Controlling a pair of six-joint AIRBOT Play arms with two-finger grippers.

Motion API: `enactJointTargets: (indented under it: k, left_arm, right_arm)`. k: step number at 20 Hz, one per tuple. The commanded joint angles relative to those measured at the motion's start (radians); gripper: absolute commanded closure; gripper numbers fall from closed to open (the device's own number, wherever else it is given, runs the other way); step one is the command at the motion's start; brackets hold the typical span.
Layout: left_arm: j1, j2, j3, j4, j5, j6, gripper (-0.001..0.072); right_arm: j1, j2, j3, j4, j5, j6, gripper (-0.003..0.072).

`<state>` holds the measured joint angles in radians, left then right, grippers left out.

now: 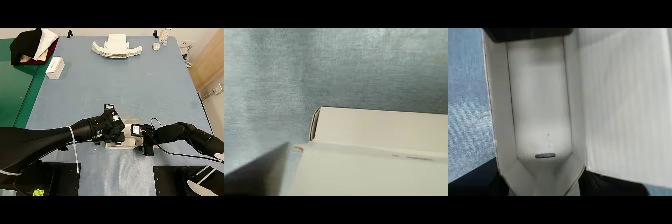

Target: Fold the box.

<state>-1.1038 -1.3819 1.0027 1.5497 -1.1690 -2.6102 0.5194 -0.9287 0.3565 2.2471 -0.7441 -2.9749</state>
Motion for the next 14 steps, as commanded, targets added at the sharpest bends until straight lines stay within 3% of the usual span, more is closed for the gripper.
enactJointTargets:
  k: [1,4,8,9,11,14]
  left_arm:
    - [0.000,0.017,0.001,0.001,-0.002,0.008,0.0080]
    - [0.000,0.064,0.001,0.003,-0.005,0.029,0.0080]
    - [0.000,0.197,0.001,0.001,-0.133,0.100,0.0081]
    - [0.000,0.238,0.001,0.003,-0.171,0.115,0.0148]
    - [0.000,0.307,0.000,0.003,-0.220,0.204,0.0692]
    - [0.001,0.351,0.000,0.027,-0.238,0.274,0.0697]
  right_arm:
    - [0.000,0.000,0.001,0.000,0.001,0.000,0.0165]
    - [0.000,0.000,0.001,0.000,0.001,0.000,0.0165]
    - [0.000,0.000,0.001,0.000,0.001,0.000,0.0165]
    - [0.000,0.000,0.001,0.000,0.001,0.000,0.0165]
    - [0.000,0.000,0.001,0.000,0.001,0.000,0.0165]
    - [0.000,0.000,0.001,0.000,0.001,0.000,0.0165]
